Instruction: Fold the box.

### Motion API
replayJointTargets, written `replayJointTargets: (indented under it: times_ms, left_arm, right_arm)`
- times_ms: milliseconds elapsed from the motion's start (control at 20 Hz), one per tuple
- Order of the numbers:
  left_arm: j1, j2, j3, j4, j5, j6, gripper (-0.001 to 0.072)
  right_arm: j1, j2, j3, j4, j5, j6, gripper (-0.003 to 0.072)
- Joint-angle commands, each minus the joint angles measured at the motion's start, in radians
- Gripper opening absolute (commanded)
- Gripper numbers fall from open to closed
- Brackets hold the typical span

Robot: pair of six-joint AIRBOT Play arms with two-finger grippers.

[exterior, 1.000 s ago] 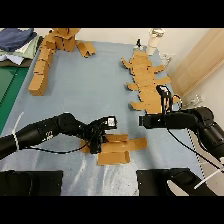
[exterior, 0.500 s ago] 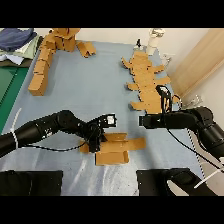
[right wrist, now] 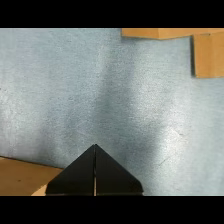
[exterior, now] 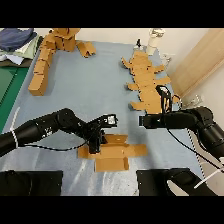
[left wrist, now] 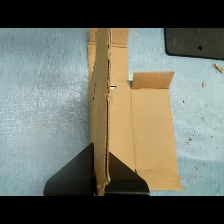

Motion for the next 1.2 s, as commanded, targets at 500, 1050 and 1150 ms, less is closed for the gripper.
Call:
replayJointTargets:
  times_ms: [500, 1050, 1150]
  left_arm:
    - [0.001, -0.002, -0.004, -0.005, 0.003, -0.047, 0.0012]
    - [0.001, -0.001, -0.034, -0.028, 0.003, -0.048, 0.0013]
    - [0.001, -0.001, -0.034, -0.026, 0.003, -0.048, 0.0013]
  right_arm:
    - [0.001, 0.000, -0.043, -0.006, 0.005, 0.000, 0.0001]
    - [0.001, 0.002, -0.043, -0.001, -0.002, 0.000, 0.0000]
    - [0.006, 0.026, -0.041, 0.044, -0.066, -0.004, -0.0001]
